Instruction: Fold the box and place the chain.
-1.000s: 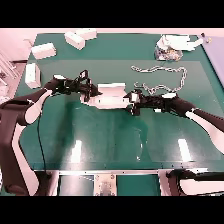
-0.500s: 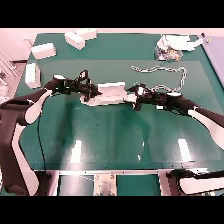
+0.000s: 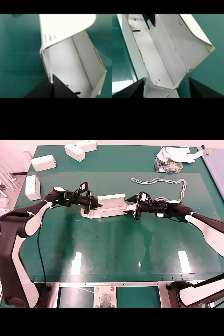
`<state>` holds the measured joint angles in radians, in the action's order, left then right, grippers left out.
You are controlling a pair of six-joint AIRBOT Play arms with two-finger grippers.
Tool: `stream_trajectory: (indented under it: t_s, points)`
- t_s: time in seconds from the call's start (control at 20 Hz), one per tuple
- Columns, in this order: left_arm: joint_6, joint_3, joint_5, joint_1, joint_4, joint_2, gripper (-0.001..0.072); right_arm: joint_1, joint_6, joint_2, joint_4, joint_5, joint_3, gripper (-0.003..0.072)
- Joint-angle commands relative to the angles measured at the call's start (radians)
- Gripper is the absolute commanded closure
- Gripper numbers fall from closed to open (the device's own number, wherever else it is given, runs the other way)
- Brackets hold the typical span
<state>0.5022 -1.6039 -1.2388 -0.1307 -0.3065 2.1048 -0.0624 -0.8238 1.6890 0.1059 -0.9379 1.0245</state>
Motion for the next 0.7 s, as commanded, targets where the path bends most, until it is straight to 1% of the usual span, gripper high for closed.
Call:
stream_trajectory:
  t_s: [0.0,0.1,0.2,0.55,0.65]
  points:
    - [0.000,-0.001,0.000,0.000,0.000,0.000,0.0689,0.017,0.072,0.027,0.084,-0.045,0.055,0.0044]
    - [0.000,-0.001,0.000,0.000,0.000,0.000,0.0689,0.016,0.144,0.052,0.157,-0.090,0.098,0.0044]
    - [0.000,-0.001,0.000,0.000,0.000,0.000,0.0689,0.016,0.175,0.087,0.180,-0.136,0.141,0.0044]
    - [0.000,-0.001,0.000,0.000,0.000,0.000,0.0689,0.008,0.229,0.163,0.234,-0.194,0.266,0.0044]
    - [0.000,-0.001,0.000,0.000,0.000,0.000,0.0689,-0.006,0.249,0.175,0.282,-0.214,0.282,0.0044]
